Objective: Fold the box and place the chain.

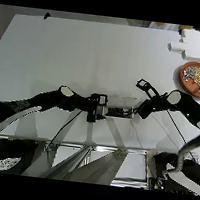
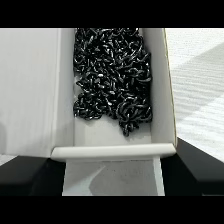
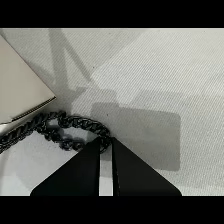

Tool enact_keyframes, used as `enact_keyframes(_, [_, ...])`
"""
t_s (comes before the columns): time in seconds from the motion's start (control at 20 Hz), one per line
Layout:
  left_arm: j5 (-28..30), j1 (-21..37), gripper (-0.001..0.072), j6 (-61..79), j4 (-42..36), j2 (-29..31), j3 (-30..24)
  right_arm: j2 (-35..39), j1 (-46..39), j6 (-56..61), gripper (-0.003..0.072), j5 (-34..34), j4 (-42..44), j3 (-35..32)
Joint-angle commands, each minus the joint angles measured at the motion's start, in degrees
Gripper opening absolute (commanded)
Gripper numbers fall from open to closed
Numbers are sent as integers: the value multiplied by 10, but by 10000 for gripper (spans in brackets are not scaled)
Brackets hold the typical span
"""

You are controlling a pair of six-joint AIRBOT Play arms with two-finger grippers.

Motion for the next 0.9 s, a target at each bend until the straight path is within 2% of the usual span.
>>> enact_keyframes(0.0, [0, 0, 33, 0, 0, 0, 0, 0, 0, 1, 11, 6, -3, -2])
enact_keyframes(0.2, [0, 0, 33, 0, 0, 1, 0, 54, 0, 50, 11, 7, -55, -2])
enact_keyframes(0.4, [0, 0, 33, 0, 0, 1, 0, 161, 0, 84, 11, 25, -109, -2])
enact_keyframes(0.55, [0, 0, 33, 0, 0, 0, 0, 238, 0, 90, 11, 47, -118, -2])
enact_keyframes(0.7, [0, 0, 33, 0, 0, 1, 0, 303, 0, 90, 11, 58, -72, -2])
enact_keyframes(0.85, [0, 0, 33, 0, 0, 1, 0, 343, 0, 87, 11, 76, 39, -2])
